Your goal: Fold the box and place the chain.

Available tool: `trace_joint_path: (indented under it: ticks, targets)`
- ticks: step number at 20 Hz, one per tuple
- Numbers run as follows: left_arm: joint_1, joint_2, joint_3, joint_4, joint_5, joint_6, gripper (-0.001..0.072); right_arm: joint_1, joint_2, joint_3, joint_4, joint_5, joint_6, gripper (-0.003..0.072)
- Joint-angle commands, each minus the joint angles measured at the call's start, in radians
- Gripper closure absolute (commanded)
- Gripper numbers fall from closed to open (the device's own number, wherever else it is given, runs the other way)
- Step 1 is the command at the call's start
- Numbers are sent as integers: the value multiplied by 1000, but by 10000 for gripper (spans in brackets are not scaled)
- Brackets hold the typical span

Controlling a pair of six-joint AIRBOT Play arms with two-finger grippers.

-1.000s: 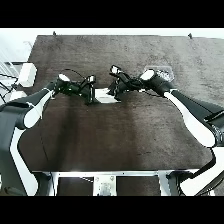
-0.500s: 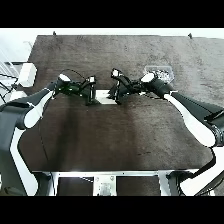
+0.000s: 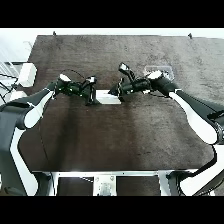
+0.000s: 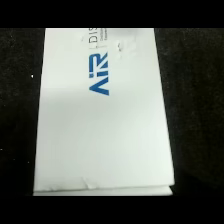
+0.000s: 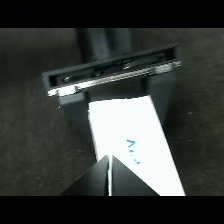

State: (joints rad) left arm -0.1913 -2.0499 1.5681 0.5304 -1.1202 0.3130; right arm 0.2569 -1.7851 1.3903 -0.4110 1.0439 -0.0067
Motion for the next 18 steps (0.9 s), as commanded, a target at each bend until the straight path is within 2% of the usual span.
trace_joint_path:
  ticks: [1, 6, 11, 14, 16, 18]
  targets:
    - [1, 0, 0, 0, 3, 0, 185, -8, -16, 3, 27, -44, 59, 675]
    - [1, 0, 0, 0, 3, 0, 185, 6, -79, 4, -117, -45, 222, 674]
    - [1, 0, 0, 0, 3, 0, 185, 22, -86, 5, -249, -45, 314, 674]
    - [1, 0, 0, 0, 3, 0, 184, 20, -69, 36, -196, -26, 296, 674]
    - [1, 0, 0, 0, 3, 0, 185, 20, -11, 42, -73, -26, 218, 675]
    - [1, 0, 0, 0, 3, 0, 185, 20, 70, 42, -18, -26, 189, 675]
